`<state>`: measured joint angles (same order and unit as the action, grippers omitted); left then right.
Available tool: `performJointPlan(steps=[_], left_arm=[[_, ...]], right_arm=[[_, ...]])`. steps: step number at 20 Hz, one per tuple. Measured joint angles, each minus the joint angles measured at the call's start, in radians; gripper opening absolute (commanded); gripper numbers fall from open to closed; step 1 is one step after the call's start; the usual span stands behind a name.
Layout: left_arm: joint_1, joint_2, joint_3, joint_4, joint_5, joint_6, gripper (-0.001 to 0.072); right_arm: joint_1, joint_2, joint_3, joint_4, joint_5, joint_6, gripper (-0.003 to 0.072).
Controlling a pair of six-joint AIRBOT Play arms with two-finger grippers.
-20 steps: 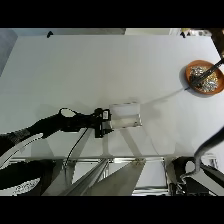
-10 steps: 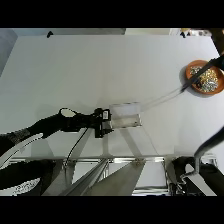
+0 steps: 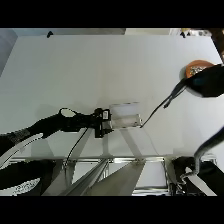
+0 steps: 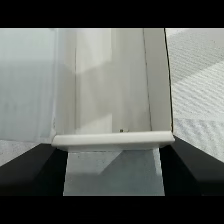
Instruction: Fold the box and place the chain.
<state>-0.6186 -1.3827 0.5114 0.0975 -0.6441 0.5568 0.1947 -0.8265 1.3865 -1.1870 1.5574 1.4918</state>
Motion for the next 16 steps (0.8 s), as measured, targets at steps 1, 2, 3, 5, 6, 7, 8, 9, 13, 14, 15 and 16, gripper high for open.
performJointPlan(steps=[1, 2, 3, 5, 6, 7, 8, 9, 13, 14, 15, 16], left_arm=[[0.0, 0.0, 0.0, 0.0, 0.0, 0.0, 0.0136], [0.0, 0.0, 0.0, 0.0, 0.0, 0.0, 0.0136], [0.0, 0.0, 0.0, 0.0, 0.0, 0.0, 0.0136], [0.0, 0.0, 0.0, 0.0, 0.0, 0.0, 0.0136], [0.0, 0.0, 0.0, 0.0, 0.0, 0.0, 0.0136], [0.0, 0.0, 0.0, 0.0, 0.0, 0.0, 0.0136], [0.0, 0.0, 0.0, 0.0, 0.0, 0.0, 0.0136], [0.0, 0.0, 0.0, 0.0, 0.0, 0.0, 0.0136], [0.0, 0.0, 0.0, 0.0, 0.0, 0.0, 0.0136], [0.0, 0.0, 0.0, 0.0, 0.0, 0.0, 0.0136], [0.0, 0.0, 0.0, 0.0, 0.0, 0.0, 0.0136], [0.0, 0.0, 0.0, 0.0, 0.0, 0.0, 0.0136]], right_arm=[[0.035, 0.002, -0.032, 0.004, -0.019, 0.005, 0.0015], [0.071, 0.003, -0.064, 0.008, -0.042, 0.012, 0.0015], [0.103, 0.004, -0.094, 0.01, -0.068, 0.018, 0.0015], [0.167, 0.005, -0.154, 0.011, -0.121, 0.029, 0.0015], [0.194, 0.006, -0.18, 0.011, -0.149, 0.034, 0.0015], [0.221, 0.006, -0.207, 0.011, -0.173, 0.039, 0.0015], [0.245, 0.006, -0.23, 0.011, -0.199, 0.046, 0.0015], [0.266, 0.006, -0.25, 0.011, -0.217, 0.048, 0.0015], [0.339, 0.006, -0.306, 0.011, -0.281, 0.053, 0.0015], [0.356, 0.006, -0.318, 0.011, -0.298, 0.053, 0.0015], [0.37, 0.006, -0.332, 0.01, -0.314, 0.054, 0.0015], [0.384, 0.006, -0.349, 0.01, -0.331, 0.055, 0.0015]])
